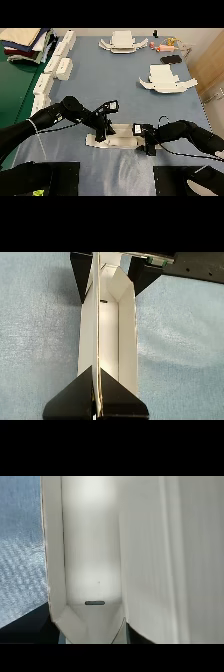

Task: Fold the box.

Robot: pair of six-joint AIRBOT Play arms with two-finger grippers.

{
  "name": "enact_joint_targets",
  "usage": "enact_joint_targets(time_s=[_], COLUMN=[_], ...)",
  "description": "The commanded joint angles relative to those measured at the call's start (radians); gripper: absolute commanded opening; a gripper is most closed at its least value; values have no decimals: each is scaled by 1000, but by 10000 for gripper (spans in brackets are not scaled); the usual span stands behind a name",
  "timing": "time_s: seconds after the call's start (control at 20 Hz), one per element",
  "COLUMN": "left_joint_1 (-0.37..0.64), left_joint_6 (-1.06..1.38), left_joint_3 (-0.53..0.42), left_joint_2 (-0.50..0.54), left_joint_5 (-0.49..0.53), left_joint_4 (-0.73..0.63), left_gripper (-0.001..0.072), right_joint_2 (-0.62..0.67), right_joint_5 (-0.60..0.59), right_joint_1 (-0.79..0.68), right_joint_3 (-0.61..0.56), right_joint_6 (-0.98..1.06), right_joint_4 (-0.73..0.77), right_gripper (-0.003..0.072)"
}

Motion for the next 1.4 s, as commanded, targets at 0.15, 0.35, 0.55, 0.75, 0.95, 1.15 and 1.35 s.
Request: enact_joint_targets(time_s=[0.15,0.35,0.55,0.75,0.95,1.15,1.35], left_joint_1=[1,1,1,1,1,1,1], left_joint_6=[0,0,0,0,0,0,0], left_joint_3=[1,1,1,1,1,1,1], left_joint_2=[0,0,0,0,0,0,0], left_joint_5=[0,1,0,0,0,1,0], left_joint_4=[0,0,0,0,0,0,-1], left_gripper=[15,16,15,15,16,15,15], right_joint_2=[2,2,3,2,2,2,2], right_joint_5=[28,27,26,22,20,20,20], right_joint_1=[1,1,1,1,1,1,1], right_joint_3=[2,3,5,5,5,5,5], right_joint_6=[1,1,1,1,1,1,1], right_joint_4=[-10,-8,-10,-28,-28,-28,-28], right_gripper=[508,508,508,508,508,508,508])
